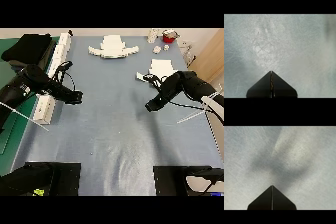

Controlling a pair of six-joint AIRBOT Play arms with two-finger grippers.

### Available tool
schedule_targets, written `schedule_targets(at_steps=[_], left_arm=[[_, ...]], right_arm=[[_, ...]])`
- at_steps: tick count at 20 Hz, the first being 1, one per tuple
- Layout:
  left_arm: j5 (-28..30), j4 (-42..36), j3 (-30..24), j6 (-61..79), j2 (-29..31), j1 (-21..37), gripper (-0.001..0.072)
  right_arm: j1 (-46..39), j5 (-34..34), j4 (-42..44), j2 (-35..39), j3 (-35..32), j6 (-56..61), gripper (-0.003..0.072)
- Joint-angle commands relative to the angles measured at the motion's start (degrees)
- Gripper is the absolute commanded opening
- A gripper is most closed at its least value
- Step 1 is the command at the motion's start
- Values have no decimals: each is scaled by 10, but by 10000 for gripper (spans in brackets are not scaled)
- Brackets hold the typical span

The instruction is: Fold the box.

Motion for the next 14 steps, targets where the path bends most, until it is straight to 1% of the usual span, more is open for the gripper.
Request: schedule_targets(at_steps=[1, 3, 4, 5, 6, 8, 10, 12, 14], left_arm=[[1, 0, 0, 0, 0, 0, 14], [1, 0, 0, 0, 0, 0, 14], [1, 0, 0, 0, 0, 0, 14], [1, 0, 0, 0, 0, 0, 14], [1, 0, 0, 0, 0, 0, 14], [0, 0, 0, 0, 0, 0, 14], [1, 0, 0, 0, 0, 0, 14], [1, 0, 0, 0, 0, 0, 14], [0, 0, 0, 0, 0, 0, 14]], right_arm=[[0, 4, 6, 0, 0, 28, 7], [0, 4, 6, 0, 0, 59, 12], [0, 4, 6, 0, 0, 83, 39], [0, 4, 6, 0, 0, 112, 212], [0, 6, 6, 0, 0, 143, 402], [-1, 18, 5, 0, 2, 205, 409], [-11, 33, -1, -1, 27, 250, 408], [-44, 21, -10, -12, 95, 264, 409], [-102, -17, -13, -40, 187, 267, 408]])
